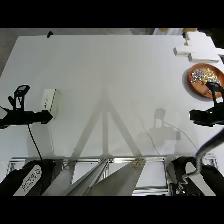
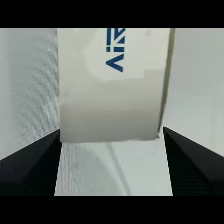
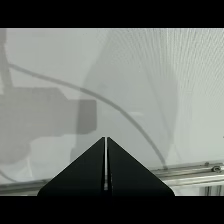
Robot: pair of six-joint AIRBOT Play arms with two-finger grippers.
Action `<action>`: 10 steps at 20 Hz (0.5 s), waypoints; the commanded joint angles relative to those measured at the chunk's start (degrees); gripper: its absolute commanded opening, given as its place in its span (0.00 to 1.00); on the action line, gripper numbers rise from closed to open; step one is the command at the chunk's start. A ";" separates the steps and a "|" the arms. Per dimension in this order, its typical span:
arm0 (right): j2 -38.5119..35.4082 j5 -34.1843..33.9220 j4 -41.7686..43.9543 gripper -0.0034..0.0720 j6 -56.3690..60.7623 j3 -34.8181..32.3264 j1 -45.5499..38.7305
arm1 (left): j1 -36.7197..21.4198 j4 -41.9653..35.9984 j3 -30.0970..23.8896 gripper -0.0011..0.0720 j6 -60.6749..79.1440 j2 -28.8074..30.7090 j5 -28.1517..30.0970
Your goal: Fold the box and place the chain.
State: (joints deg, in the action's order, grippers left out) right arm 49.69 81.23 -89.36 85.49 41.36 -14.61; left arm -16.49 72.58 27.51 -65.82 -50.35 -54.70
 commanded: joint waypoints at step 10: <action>-0.04 0.02 0.02 0.07 0.00 0.07 -0.04 | 4.81 3.13 -0.02 0.97 -0.22 23.39 -5.09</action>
State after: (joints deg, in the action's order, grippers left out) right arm 49.69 81.23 -89.36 85.47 41.36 -14.61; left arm -12.12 75.11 27.51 -66.02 -30.13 -59.29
